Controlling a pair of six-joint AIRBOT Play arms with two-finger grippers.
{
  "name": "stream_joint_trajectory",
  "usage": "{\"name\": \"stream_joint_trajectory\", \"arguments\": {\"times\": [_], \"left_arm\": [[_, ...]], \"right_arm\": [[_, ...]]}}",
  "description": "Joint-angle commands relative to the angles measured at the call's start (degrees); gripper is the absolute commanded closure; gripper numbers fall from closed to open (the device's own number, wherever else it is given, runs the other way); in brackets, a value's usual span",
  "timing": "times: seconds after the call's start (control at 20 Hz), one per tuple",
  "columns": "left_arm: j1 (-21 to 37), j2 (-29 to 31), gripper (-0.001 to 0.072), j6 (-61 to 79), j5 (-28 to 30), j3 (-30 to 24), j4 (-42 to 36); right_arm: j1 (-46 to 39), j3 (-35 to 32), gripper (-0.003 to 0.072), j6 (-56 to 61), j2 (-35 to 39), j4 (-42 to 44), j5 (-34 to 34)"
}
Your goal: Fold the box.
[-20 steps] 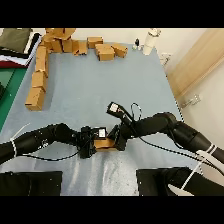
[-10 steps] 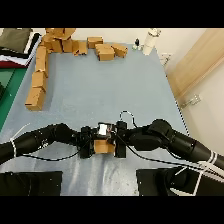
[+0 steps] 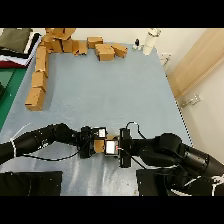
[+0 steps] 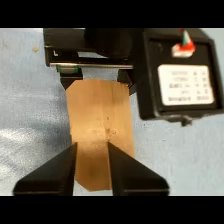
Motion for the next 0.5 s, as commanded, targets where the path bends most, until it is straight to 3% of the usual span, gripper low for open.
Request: {"name": "stream_joint_trajectory", "arguments": {"times": [0.0,0.15,0.2,0.45], "left_arm": [[0.02,-0.04,0.0238,0.0,0.02,-0.02,-0.02],[0.02,-0.04,0.0238,0.0,0.0,-0.02,-0.04],[0.02,-0.04,0.0238,0.0,0.0,-0.02,-0.04],[0.02,-0.04,0.0238,0.0,0.0,0.0,-0.04]], "right_arm": [[0.63,-2.29,0.0366,-0.55,1.03,-1.4,3.43],[0.63,-2.29,0.0349,-3.19,-1.6,-3.93,5.86],[0.63,-2.27,0.0281,-5.09,-2.58,-3.96,7.04],[0.63,-1.97,0.0287,-7.63,-3.43,-5.35,9.86]]}}
